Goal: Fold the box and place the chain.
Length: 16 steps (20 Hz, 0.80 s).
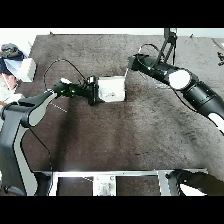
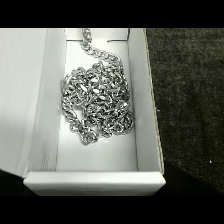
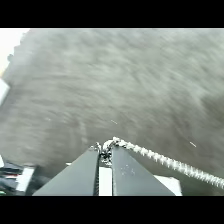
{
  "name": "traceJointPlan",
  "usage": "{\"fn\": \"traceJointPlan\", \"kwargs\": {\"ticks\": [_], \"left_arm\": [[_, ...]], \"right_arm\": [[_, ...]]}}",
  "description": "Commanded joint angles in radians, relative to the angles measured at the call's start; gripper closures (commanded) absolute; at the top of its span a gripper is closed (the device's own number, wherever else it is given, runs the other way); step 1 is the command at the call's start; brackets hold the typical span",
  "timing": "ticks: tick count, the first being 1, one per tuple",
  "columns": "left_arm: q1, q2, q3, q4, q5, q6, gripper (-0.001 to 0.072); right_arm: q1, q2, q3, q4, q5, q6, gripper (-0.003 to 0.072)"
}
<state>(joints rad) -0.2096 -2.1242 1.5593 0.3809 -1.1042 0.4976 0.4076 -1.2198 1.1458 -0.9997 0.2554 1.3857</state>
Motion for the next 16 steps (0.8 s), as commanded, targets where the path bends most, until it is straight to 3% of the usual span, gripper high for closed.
{"fn": "traceJointPlan", "kwargs": {"ticks": [1, 8, 9, 10, 13, 16], "left_arm": [[0.001, 0.0, 0.001, 0.0, 0.001, 0.0, 0.0354], [0.001, 0.0, 0.001, 0.0, 0.0, 0.0, 0.0354], [0.001, 0.0, 0.001, 0.0, 0.0, 0.0, 0.0354], [0.001, 0.0, 0.001, 0.0, 0.0, 0.0, 0.0354], [0.001, 0.0, 0.001, 0.0, 0.0, 0.0, 0.0354], [0.001, 0.0, 0.001, 0.0, 0.0, 0.0, 0.0354]], "right_arm": [[0.079, -0.014, 0.013, -0.039, -0.061, -0.005, 0.0677], [0.138, -0.219, 0.011, -0.018, 0.013, 0.005, 0.0675], [0.127, -0.226, 0.008, -0.019, 0.035, 0.005, 0.06], [0.107, -0.227, 0.005, -0.043, 0.061, 0.005, 0.0345], [0.005, -0.218, 0.002, -0.116, 0.166, 0.006, 0.0341], [-0.166, -0.197, -0.059, -0.123, 0.186, 0.056, 0.034]]}}
